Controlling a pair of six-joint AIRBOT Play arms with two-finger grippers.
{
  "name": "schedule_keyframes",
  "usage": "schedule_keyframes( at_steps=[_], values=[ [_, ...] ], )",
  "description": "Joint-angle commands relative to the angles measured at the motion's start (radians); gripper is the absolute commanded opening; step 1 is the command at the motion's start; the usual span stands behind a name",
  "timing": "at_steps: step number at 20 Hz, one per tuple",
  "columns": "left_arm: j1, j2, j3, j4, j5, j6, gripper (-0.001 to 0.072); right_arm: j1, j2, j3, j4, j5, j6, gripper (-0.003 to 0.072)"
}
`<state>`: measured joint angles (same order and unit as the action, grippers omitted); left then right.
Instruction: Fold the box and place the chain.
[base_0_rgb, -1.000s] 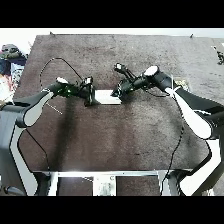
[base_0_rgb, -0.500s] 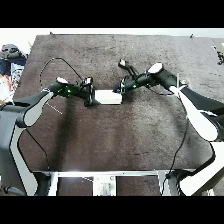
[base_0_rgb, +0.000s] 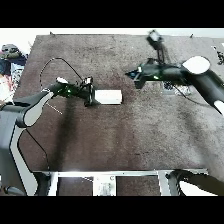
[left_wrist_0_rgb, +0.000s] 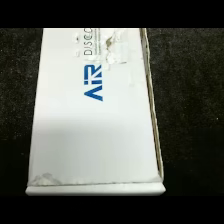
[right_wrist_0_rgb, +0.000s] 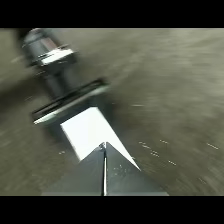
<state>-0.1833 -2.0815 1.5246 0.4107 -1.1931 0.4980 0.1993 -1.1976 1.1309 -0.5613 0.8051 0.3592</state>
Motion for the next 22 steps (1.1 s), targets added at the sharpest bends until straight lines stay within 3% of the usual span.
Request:
schedule_keyframes(
  at_steps=[1,4,7,8,9,16,19,22],
  values=[
    [0.000,0.000,0.000,-0.003,0.000,0.000,0.0295,-0.018,0.311,-0.337,-0.003,-0.368,0.031,0.0009],
    [0.000,0.000,0.000,-0.003,0.000,0.000,0.0296,-0.018,0.559,-0.616,-0.002,-0.592,0.031,0.0010],
    [0.000,0.000,0.000,-0.003,0.000,0.000,0.0294,-0.018,0.717,-0.791,-0.002,-0.682,0.031,0.0010],
    [0.000,0.000,0.000,-0.014,0.003,-0.002,0.0227,-0.018,0.748,-0.829,-0.002,-0.692,0.031,0.0010],
    [0.003,0.001,0.000,-0.026,-0.004,-0.010,0.0018,-0.018,0.769,-0.855,-0.002,-0.694,0.031,0.0009],
    [0.094,0.116,0.058,-0.168,0.058,-0.119,0.0010,-0.018,0.778,-0.881,-0.002,-0.701,0.031,0.0010],
    [0.202,0.180,0.117,-0.176,0.175,-0.291,0.0009,-0.018,0.778,-0.881,-0.002,-0.701,0.031,0.0010],
    [0.333,0.235,0.127,-0.175,0.478,-0.447,0.0009,-0.018,0.778,-0.881,-0.003,-0.701,0.031,0.0010]
  ],
)
